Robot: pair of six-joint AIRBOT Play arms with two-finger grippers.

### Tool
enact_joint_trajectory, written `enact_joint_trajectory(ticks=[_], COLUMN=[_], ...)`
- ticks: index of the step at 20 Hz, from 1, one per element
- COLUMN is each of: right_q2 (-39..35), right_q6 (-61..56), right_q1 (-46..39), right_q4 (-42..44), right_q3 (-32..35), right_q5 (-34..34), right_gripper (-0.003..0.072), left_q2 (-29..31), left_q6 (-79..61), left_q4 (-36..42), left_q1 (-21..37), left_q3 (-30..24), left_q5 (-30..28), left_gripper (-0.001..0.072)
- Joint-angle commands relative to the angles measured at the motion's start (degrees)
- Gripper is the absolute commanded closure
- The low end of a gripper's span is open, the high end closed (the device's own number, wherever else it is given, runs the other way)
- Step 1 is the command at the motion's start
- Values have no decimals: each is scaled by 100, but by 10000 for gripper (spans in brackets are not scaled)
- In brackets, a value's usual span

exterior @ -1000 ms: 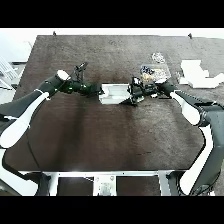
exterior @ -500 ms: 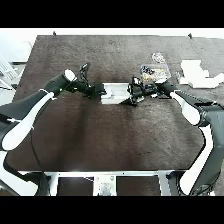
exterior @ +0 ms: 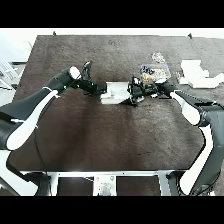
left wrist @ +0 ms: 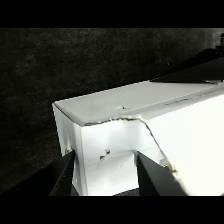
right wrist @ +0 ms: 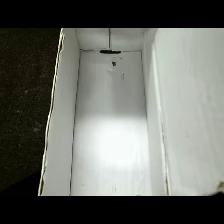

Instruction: Fold the box and place the chain.

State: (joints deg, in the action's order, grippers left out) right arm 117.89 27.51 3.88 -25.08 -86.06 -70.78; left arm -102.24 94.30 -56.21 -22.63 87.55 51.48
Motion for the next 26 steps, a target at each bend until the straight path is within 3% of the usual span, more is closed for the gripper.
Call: enact_joint_trajectory(ticks=[1,9,22,26], right_q2=[2,2,2,2], right_q6=[-2,-2,-2,-2], right_q1=[4,4,4,4], right_q4=[2,2,2,2], right_q3=[-2,-2,-2,-2], right_q5=[-2,-2,-2,-2], right_gripper=[106,106,106,106], left_q2=[-214,-413,-1196,-1224], left_q6=[350,625,901,922], left_q4=[-358,-634,-1399,-1545], left_q1=[-114,-186,-293,-293], left_q3=[387,745,2098,2153], left_q5=[330,658,1869,1921], left_gripper=[262,262,262,261])
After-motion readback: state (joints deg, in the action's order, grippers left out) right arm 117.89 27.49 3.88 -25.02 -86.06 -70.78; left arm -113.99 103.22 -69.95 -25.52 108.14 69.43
